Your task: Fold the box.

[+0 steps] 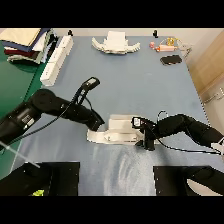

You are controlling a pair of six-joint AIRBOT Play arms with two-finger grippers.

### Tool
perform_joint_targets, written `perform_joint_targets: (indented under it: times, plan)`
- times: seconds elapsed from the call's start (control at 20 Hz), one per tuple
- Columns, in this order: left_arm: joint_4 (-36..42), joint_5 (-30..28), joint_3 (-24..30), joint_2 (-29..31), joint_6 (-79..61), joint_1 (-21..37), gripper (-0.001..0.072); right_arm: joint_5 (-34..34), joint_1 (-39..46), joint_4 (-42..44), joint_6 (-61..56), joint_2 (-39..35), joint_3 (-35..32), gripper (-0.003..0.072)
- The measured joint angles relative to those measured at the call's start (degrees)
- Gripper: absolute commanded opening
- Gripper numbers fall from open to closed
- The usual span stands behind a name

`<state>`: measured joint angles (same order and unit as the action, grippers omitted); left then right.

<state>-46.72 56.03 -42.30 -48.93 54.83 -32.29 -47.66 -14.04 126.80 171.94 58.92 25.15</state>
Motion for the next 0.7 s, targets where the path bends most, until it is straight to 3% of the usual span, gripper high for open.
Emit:
perform_joint_targets:
  times: [0.15,0.2,0.25,0.3,0.7]
  plan:
    - [-1.03,0.55,3.76,5.16,-10.51,0.09,0.0021,0.0,0.0,0.0,0.0,0.0,0.0,0.0505]
    - [-1.07,0.68,4.7,6.14,-14.05,0.07,0.026,0.0,0.0,0.0,0.0,0.0,0.0,0.0505]
    - [-1.09,0.74,5.68,6.84,-17.25,0.13,0.0621,0.0,0.0,0.0,0.0,0.0,0.0,0.0505]
    - [-1.05,0.63,6.75,7.28,-20.0,0.31,0.069,0.0,0.0,0.0,0.0,0.0,0.0,0.0505]
    - [6.54,-9.55,17.38,5.38,-45.88,1.14,0.0689,-0.02,0.0,0.0,0.0,0.0,0.0,0.0505]
